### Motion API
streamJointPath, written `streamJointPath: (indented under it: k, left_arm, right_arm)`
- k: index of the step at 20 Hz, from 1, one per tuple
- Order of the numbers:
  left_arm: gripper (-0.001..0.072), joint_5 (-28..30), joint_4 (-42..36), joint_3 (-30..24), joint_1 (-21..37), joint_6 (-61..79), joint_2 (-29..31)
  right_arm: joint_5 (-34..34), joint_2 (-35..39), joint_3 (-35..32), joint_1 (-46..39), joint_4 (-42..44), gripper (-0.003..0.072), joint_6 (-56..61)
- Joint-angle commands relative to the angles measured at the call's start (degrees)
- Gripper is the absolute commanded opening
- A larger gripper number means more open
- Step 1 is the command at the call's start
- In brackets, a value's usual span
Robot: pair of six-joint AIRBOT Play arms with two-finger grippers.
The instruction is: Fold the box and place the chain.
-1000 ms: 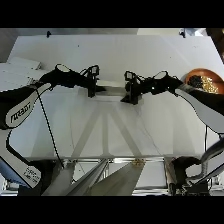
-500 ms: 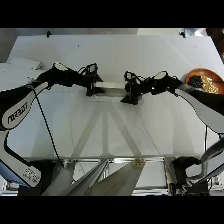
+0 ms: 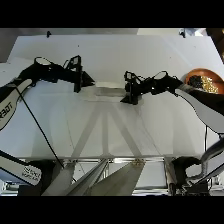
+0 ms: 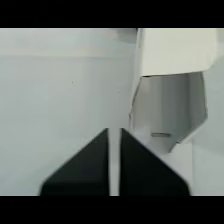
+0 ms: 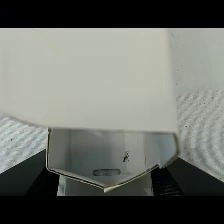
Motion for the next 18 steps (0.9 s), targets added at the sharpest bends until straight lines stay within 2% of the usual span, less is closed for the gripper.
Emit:
streamJointPath:
  k: [1, 3, 4, 7, 10, 12, 15, 18]
  left_arm:
    - [0.0011, -7.72, 7.30, -0.07, 1.33, -1.38, 3.87]
    - [0.0009, -8.70, 16.44, -0.59, -0.35, -4.04, 6.03]
    - [0.0008, -8.59, 18.53, -1.36, -1.49, -5.90, 6.78]
    - [0.0008, -8.52, 14.84, -4.00, -5.88, -6.14, 8.55]
    - [0.0009, -6.51, 6.16, -4.00, -10.38, -6.08, 8.79]
    - [0.0009, -0.11, 2.64, -4.00, -12.52, -5.88, 8.79]
    - [0.0010, 14.71, 2.08, -4.00, -13.81, -5.88, 8.79]
    - [0.0011, 24.33, -1.05, -4.00, -13.68, -5.90, 8.52]
  right_arm:
    - [0.00, -0.02, 0.04, 0.02, 0.02, 0.0460, -0.02]
    - [0.02, -0.02, 0.04, 0.02, 0.02, 0.0460, -0.02]
    - [0.00, -0.02, 0.04, 0.02, 0.02, 0.0460, -0.02]
    - [0.00, -0.02, 0.04, 0.02, 0.02, 0.0460, -0.02]
    - [0.00, -0.02, 0.04, 0.02, 0.02, 0.0460, -0.02]
    - [0.00, -0.02, 0.04, 0.02, 0.00, 0.0460, -0.02]
    - [0.00, -0.02, 0.04, 0.02, 0.02, 0.0460, -0.02]
    - [0.00, -0.02, 0.04, 0.02, 0.00, 0.0460, -0.02]
